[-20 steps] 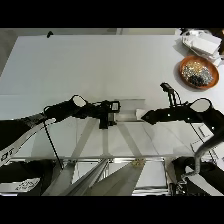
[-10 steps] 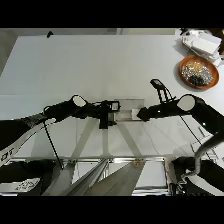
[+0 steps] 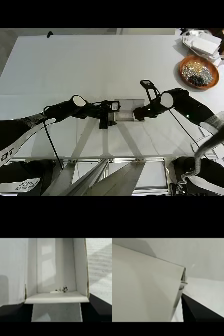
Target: Fold the box and place the chain.
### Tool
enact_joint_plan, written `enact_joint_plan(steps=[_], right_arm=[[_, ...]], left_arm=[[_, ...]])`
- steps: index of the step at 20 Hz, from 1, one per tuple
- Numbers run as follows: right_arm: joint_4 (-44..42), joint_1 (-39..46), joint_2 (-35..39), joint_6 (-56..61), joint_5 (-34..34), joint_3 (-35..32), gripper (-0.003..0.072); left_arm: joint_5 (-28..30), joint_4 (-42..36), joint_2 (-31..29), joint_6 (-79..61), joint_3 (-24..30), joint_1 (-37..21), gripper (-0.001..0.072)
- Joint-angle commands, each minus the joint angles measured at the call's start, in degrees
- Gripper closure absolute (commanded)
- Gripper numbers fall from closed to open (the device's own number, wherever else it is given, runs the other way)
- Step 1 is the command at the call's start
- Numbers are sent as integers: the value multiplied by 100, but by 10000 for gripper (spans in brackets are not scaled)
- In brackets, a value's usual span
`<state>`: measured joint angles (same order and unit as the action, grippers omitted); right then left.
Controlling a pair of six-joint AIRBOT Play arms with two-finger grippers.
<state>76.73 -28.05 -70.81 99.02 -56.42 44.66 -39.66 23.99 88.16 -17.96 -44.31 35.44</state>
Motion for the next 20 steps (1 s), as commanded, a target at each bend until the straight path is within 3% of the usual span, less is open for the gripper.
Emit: enact_joint_plan(steps=[1,10,16,20], right_arm=[[431,-197,-155,748,-120,57,254],[481,-330,-361,1368,337,57,273],[669,-352,-597,1510,127,57,360],[684,-575,-820,1499,103,57,526]], left_arm=[[0,2,-4,0,2,0,574],[0,2,-2,0,2,0,574],[0,2,-2,0,2,0,574],[0,2,-4,0,2,0,574]])
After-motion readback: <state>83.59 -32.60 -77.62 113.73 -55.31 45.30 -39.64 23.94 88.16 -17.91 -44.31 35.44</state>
